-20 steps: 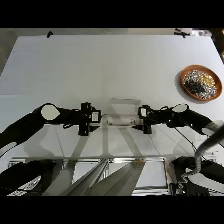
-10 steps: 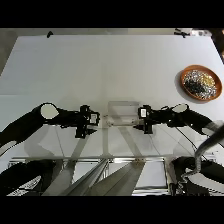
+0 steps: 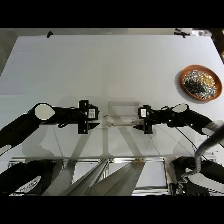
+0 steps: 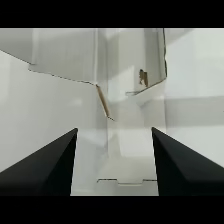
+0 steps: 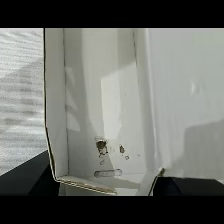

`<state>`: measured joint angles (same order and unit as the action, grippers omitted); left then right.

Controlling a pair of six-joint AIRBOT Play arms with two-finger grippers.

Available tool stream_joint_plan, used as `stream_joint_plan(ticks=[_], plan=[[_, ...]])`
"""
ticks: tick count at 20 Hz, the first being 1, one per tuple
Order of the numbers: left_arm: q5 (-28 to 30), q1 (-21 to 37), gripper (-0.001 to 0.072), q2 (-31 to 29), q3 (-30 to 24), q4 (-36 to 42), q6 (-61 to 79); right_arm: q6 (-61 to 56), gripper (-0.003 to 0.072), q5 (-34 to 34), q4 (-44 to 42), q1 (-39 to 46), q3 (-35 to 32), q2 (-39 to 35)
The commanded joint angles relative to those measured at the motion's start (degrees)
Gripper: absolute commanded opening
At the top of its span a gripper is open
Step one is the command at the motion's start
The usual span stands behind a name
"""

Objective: Fold the box and place the chain.

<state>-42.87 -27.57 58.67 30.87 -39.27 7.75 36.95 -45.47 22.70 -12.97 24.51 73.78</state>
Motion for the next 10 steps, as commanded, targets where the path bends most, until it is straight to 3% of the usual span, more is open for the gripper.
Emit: stream_joint_plan(ticks=[1, 3, 7, 10], plan=[[1.1, -0.1, 0.0478, 0.9, 0.0, 1.3, 0.0, 0.0, 0.0463, 0.0, 0.0, 0.0, 0.0, 0.0], [1.6, -1.4, 0.0410, 3.6, 0.0, 1.3, 0.0, 0.0, 0.0463, 0.0, 0.0, 0.0, 0.0, 0.0], [5.5, -5.0, 0.0411, 8.8, 0.0, 1.3, 0.0, 0.0, 0.0463, 0.0, 0.0, 0.0, 0.0, 0.0], [5.6, -5.0, 0.0411, 9.3, 0.0, -0.3, -0.2, 0.0, 0.0463, 0.0, 0.0, 0.0, 0.0, 0.0]])
